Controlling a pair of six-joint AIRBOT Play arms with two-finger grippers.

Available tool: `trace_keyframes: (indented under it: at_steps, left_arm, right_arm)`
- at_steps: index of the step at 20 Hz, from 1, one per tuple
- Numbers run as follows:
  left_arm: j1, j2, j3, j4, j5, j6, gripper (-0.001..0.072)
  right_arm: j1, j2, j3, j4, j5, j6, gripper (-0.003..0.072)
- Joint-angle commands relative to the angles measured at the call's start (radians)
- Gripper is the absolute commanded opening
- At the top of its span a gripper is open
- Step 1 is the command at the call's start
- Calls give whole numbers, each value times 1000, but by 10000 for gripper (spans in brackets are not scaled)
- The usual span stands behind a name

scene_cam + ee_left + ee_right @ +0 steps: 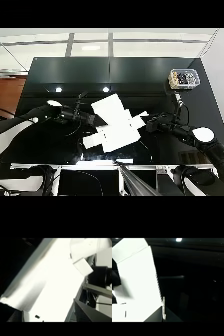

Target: Fold the box and place the chain.

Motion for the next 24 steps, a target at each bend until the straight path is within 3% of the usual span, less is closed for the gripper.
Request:
trace_keyframes:
  at_steps: [1,3,5,8,9,10,11,16,19,22,23,24]
  left_arm:
    - [10,-69,33,-6,-122,116,661]
    - [9,-102,61,14,-149,118,498]
    - [11,-131,96,53,-161,118,248]
    - [11,-163,142,76,-200,117,28]
    - [11,-166,157,82,-214,118,27]
    - [11,-165,170,94,-224,118,26]
    - [11,-164,187,116,-244,118,25]
    - [5,-61,226,184,-207,92,19]
    - [-82,100,184,289,2,189,19]
    - [-234,247,35,285,388,449,22]
    - [-275,261,-1,274,435,552,27]
    - [-296,257,-18,272,417,595,27]
  right_arm:
    - [0,0,0,1,-1,4,13]
    - [0,0,0,1,-1,4,13]
    - [0,1,0,1,5,5,13]
    - [0,1,0,0,24,19,21]
    - [-2,1,0,-4,32,32,254]
    - [-14,1,3,-10,47,45,661]
    - [-42,1,23,-53,91,50,705]
    - [-215,1,284,-546,447,85,705]
    - [-215,0,338,-750,498,55,705]
    - [-197,-8,317,-763,503,-61,705]
    - [-174,-15,301,-763,501,-115,705]
    - [-147,-24,285,-763,497,-167,704]
